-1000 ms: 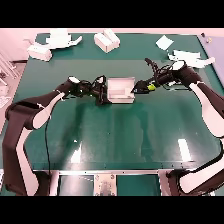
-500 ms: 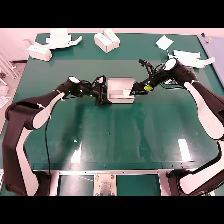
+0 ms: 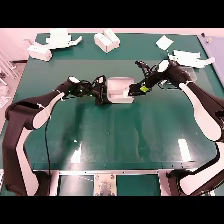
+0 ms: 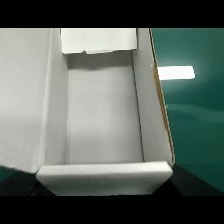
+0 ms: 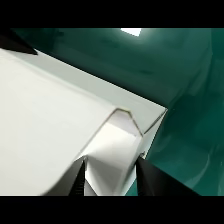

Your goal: Fold the box and place the chain.

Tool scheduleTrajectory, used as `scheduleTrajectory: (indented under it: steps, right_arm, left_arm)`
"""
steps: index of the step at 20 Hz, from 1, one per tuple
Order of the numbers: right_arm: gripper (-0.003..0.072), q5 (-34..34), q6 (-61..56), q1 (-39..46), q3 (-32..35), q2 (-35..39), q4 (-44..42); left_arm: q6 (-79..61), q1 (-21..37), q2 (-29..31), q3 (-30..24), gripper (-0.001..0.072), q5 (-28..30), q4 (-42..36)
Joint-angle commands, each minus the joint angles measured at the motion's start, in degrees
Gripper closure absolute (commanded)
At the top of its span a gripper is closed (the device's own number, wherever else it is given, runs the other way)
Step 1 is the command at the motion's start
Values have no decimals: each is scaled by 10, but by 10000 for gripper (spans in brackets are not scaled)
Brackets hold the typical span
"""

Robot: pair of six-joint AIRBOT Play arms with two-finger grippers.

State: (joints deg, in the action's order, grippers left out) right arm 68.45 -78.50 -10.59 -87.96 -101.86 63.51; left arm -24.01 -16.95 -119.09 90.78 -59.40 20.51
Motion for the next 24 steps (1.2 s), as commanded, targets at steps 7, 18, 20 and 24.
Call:
scheduleTrajectory:
  steps: [7, 18, 20, 24]
  right_arm:
    - [387, -39, -104, -30, -30, -30, 63]
    - [420, -9, -197, -59, -39, -50, 136]
    - [433, 3, -207, -63, -43, -60, 137]
    - [471, 39, -221, -77, -69, -85, 160]
  left_arm:
    - [0, 0, 0, 0, 165, -2, 0]
    - [0, 0, 0, 0, 165, -2, 0]
    - [0, 0, 0, 0, 164, -2, 0]
    - [0, 0, 0, 0, 165, -2, 0]
